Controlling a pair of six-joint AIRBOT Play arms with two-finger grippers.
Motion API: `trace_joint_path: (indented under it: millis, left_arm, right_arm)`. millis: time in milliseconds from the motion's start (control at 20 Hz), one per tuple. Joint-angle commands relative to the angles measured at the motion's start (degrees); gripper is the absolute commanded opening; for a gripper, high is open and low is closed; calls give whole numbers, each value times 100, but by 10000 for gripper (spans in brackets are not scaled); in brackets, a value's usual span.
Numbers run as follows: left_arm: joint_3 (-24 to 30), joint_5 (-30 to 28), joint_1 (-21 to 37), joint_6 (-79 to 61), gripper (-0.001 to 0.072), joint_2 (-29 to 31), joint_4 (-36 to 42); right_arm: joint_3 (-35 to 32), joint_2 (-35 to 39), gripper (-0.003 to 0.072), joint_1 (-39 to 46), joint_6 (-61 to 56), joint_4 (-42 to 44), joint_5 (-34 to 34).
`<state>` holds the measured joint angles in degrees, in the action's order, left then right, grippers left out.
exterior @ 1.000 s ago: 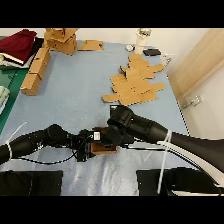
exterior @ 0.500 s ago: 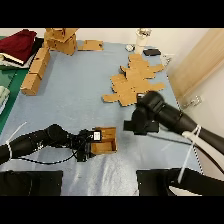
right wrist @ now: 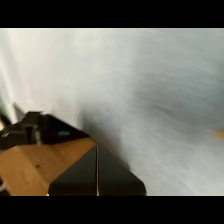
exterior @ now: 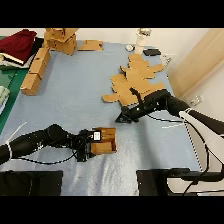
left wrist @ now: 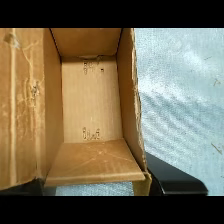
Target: Fold the box.
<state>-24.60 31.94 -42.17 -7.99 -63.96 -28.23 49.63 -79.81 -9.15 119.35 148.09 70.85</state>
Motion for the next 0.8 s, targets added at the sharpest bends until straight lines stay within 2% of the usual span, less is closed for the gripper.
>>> trace_joint_path:
  millis: [0, 150, 350, 550, 750]
  left_arm:
    - [-7, -4, 2, -2, 613, 2, -2]
    - [-4, -2, 2, -2, 613, 2, -2]
    - [-4, -2, 2, -2, 614, 2, -2]
    - [-4, -4, 2, -2, 613, 2, 0]
    - [-4, -2, 2, 0, 613, 2, -2]
  right_arm:
    - [-61, -90, 5, -455, 1895, 811, 483]
    - [-260, 289, 4, -1161, 2492, 743, 496]
    - [-885, 1010, 5, -1370, 2673, 726, 341]
    - [-1537, 1926, 5, -1744, 2776, 413, -452]
    - [-1993, 2671, 5, -2142, 3150, -26, -1716]
